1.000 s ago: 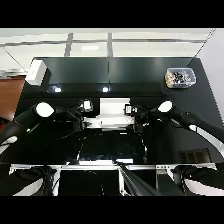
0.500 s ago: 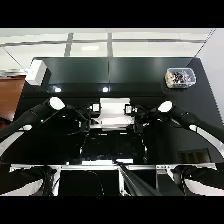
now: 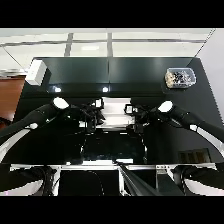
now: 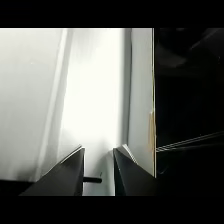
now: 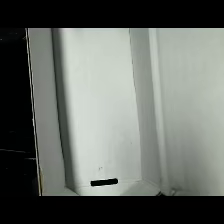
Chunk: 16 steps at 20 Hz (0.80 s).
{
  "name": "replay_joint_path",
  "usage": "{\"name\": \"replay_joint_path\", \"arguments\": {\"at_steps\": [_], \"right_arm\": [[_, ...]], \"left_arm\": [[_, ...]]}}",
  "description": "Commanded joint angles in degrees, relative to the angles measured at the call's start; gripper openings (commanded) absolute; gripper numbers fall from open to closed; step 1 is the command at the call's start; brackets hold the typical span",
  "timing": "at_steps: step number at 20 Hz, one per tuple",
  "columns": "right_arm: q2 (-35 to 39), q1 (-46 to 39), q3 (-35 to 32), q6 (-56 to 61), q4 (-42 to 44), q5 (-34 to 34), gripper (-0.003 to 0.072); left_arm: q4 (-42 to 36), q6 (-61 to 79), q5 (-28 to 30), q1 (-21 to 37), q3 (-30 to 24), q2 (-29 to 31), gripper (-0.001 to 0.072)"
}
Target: Fold the box and place the chain.
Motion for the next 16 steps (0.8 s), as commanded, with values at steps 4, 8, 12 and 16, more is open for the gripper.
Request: {"name": "replay_joint_path", "arguments": {"at_steps": [4,8,12,16], "right_arm": [[-0.04,0.07,0.02,0.02,0.07,-0.09,0.0483],[-0.04,0.07,0.02,0.02,0.07,-0.09,0.0483],[-0.04,0.07,0.02,0.02,0.04,-0.09,0.0483],[-0.04,0.07,0.02,0.02,0.04,-0.09,0.0482]], "left_arm": [[-2.54,-2.45,1.14,-1.16,0.09,-1.27,0.0248],[2.01,-9.75,0.02,-0.92,1.03,-0.09,0.0147],[17.4,-29.86,-7.85,1.18,5.07,5.75,0.0026],[36.11,-62.6,-14.53,7.78,5.53,13.0,0.0027]]}}
